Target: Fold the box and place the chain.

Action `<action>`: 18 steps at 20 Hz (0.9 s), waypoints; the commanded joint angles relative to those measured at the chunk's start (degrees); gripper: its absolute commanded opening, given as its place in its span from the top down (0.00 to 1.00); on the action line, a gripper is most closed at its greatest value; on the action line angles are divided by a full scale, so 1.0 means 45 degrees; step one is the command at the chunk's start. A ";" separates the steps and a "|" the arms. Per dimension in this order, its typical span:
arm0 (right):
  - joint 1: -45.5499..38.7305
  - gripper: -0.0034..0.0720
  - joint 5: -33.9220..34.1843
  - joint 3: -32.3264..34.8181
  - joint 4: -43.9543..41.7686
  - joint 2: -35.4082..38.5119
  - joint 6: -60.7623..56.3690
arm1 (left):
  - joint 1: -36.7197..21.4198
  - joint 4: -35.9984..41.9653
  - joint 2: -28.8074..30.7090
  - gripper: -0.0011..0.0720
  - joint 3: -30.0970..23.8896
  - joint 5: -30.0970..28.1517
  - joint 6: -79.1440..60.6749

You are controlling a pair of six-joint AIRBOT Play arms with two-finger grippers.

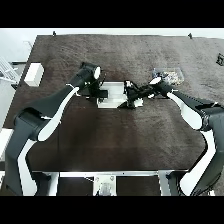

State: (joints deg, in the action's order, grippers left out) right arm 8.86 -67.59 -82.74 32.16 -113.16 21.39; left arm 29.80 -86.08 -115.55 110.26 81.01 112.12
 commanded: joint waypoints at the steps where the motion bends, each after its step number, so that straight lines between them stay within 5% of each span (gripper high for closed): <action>1: 0.0010 0.22 0.0005 0.0000 -0.0034 0.0005 -0.0024 | -0.0068 0.0423 0.0049 0.41 0.0277 0.0165 -0.0583; 9: 0.0010 0.22 0.0005 0.0000 -0.0034 0.0005 -0.0024 | -0.0330 0.0675 0.0408 0.41 0.1336 0.2744 -0.2322; 15: 0.0010 0.22 0.0005 0.0000 -0.0034 0.0005 -0.0024 | -0.1224 0.3774 0.1855 0.41 0.1321 0.2997 -0.5746; 18: 0.0010 0.22 0.0005 0.0000 -0.0034 0.0005 -0.0024 | -0.2050 0.4017 0.2205 0.41 0.1112 0.2890 -0.8772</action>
State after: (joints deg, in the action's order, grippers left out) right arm 8.86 -67.53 -82.74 32.01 -113.16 21.28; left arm 23.51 -72.44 -107.31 115.74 93.91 86.19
